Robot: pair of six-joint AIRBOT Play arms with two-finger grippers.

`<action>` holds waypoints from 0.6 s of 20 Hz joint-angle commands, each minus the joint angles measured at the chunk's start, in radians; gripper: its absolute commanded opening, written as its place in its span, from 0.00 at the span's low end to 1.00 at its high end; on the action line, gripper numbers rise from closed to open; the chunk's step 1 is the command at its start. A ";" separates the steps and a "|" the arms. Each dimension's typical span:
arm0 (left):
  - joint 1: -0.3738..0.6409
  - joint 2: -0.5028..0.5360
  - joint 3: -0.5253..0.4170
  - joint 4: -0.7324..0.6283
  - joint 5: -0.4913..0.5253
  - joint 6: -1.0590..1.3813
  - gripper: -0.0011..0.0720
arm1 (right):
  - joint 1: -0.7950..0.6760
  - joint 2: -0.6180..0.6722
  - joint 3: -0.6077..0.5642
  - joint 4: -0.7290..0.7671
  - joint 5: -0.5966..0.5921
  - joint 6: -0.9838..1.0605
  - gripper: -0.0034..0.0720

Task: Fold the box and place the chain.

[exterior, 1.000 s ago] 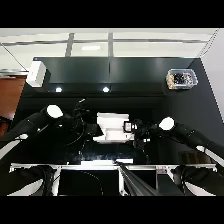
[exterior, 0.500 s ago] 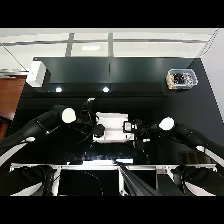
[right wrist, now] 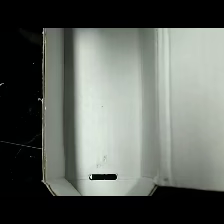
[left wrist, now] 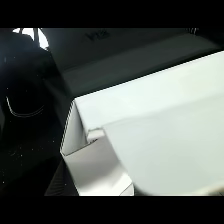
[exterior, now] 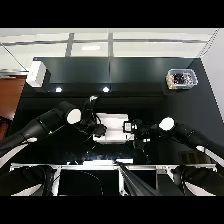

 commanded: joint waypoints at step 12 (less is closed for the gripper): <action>-0.004 -0.003 0.006 -0.097 0.021 -0.138 0.62 | 0.000 -0.001 0.000 0.001 -0.008 0.000 0.64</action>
